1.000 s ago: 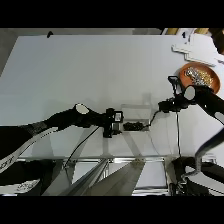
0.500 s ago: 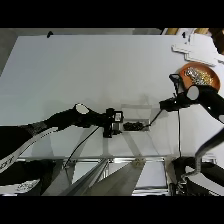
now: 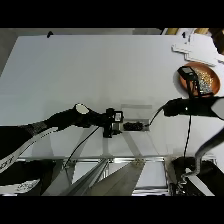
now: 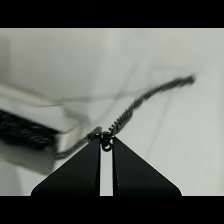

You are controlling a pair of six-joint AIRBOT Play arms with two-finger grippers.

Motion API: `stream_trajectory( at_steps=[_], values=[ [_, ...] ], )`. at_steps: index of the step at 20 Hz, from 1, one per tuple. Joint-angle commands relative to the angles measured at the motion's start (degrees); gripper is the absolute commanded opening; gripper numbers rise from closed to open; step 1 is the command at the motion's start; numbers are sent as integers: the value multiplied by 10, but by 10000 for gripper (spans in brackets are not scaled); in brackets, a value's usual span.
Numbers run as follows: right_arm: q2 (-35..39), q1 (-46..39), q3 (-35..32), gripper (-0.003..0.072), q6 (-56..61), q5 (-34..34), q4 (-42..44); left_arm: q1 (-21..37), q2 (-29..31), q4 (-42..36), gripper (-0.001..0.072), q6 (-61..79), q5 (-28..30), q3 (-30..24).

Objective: Fold the box and place the chain.

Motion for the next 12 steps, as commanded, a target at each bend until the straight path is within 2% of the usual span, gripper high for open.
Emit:
stream_trajectory(
  at_steps=[1,7,12],
  values=[
    [82,40,1,18,-3,10,91,0,0,0,274,0,0,0],
    [119,69,1,18,-19,5,214,0,0,0,274,0,0,0],
    [109,94,0,18,-44,-58,257,0,0,0,274,0,0,0]
  ],
)
